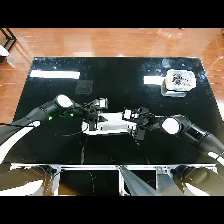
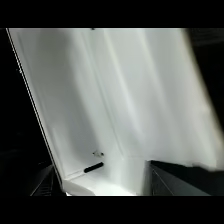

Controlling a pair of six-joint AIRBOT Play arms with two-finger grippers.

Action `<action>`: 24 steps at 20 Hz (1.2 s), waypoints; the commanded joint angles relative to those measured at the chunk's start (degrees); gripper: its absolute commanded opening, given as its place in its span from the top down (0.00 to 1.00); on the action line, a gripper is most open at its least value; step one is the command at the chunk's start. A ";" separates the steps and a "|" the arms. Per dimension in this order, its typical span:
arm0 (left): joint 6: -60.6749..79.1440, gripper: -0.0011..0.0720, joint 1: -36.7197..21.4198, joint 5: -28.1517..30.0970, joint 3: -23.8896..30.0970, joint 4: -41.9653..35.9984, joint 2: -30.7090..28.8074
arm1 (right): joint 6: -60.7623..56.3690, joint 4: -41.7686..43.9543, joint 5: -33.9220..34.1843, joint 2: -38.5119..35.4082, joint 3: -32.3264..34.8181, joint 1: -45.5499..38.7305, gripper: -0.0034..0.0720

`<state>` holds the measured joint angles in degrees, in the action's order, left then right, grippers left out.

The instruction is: Fold the box and place the chain.

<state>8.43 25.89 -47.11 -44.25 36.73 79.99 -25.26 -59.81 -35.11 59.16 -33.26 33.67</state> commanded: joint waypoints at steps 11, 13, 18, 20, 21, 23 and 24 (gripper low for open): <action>0.09 0.95 0.04 0.07 -0.02 -0.13 0.02 | 18.32 19.28 -1.01 3.10 -0.66 -7.17 0.06; 0.11 0.95 0.04 0.09 -0.02 -0.13 0.02 | 22.60 24.02 -4.94 4.00 -0.83 -9.27 0.06; 0.09 0.95 0.04 0.09 -0.02 -0.13 0.02 | 29.88 28.30 -8.92 8.46 -0.83 -9.51 0.06; 0.09 0.95 0.04 0.09 -0.02 -0.13 0.02 | 31.10 28.26 -9.88 9.25 -0.83 -9.51 0.06; 0.11 0.95 0.04 0.09 -0.02 -0.13 0.02 | 31.19 28.24 -10.21 9.44 -0.83 -9.51 0.06; 0.07 0.95 0.04 -0.15 -0.02 -0.13 0.02 | 31.93 27.36 -10.75 9.99 -0.81 -9.51 0.06; -0.11 0.95 0.04 -0.15 -0.02 -0.13 0.02 | 31.95 26.73 -10.73 10.47 -0.81 -9.51 0.06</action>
